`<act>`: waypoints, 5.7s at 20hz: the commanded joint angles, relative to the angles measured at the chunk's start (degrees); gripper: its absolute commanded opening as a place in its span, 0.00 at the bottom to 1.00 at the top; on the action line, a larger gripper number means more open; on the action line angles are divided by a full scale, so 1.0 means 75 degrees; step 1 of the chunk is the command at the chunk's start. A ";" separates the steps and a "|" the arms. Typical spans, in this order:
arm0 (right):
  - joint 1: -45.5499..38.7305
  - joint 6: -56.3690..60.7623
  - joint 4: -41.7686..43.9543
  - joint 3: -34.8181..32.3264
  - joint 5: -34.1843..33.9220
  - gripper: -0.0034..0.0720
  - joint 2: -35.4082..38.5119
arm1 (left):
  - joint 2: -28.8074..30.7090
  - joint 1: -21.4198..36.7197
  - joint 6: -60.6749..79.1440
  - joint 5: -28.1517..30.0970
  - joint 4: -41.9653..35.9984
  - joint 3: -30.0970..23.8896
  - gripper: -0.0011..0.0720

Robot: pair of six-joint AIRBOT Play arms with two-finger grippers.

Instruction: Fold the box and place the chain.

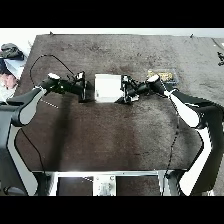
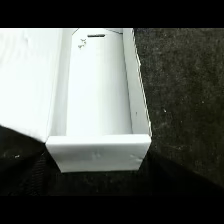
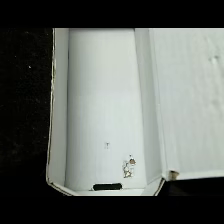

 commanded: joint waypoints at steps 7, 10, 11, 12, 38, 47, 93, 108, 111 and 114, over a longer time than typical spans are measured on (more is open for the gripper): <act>0.0006 0.0000 0.0000 0.0003 0.0003 0.63 0.0000 | -0.0073 -0.0286 0.0061 0.0402 -0.0035 0.0009 0.98; 0.0006 0.0000 0.0000 0.0003 0.0003 0.63 0.0000 | -0.0073 -0.0396 -0.0012 0.0682 0.0143 0.0009 0.98; 0.0006 0.0000 0.0000 0.0003 0.0006 0.63 0.0000 | -0.0073 -0.0396 -0.0044 0.0670 0.0236 0.0009 0.98; 0.0006 0.0000 0.0000 0.0003 0.0003 0.63 0.0000 | -0.0073 -0.0396 -0.0064 0.0673 0.0315 0.0009 0.98; 0.0006 0.0000 0.0000 0.0003 0.0003 0.63 0.0000 | -0.0184 -0.0641 -0.0192 0.0874 0.0478 0.0280 0.98; 0.0006 0.0000 0.0000 0.0003 0.0003 0.63 0.0000 | -0.0210 -0.0638 -0.0236 0.0688 0.0522 0.0396 0.98; 0.0006 0.0000 0.0000 0.0003 0.0003 0.63 0.0000 | -0.0236 -0.0530 -0.0481 0.0612 0.0417 0.0364 0.49; 0.0006 0.0000 0.0000 0.0003 0.0003 0.63 0.0000 | -0.0236 -0.0530 -0.0478 0.0612 0.0414 0.0364 0.49; 0.0006 0.0000 0.0000 0.0003 0.0003 0.63 0.0000 | -0.0236 -0.0530 -0.0478 0.0615 0.0414 0.0364 0.49; 0.0006 0.0003 0.0003 0.0003 0.0003 0.63 0.0000 | -0.0236 -0.0530 -0.0478 0.0612 0.0414 0.0364 0.49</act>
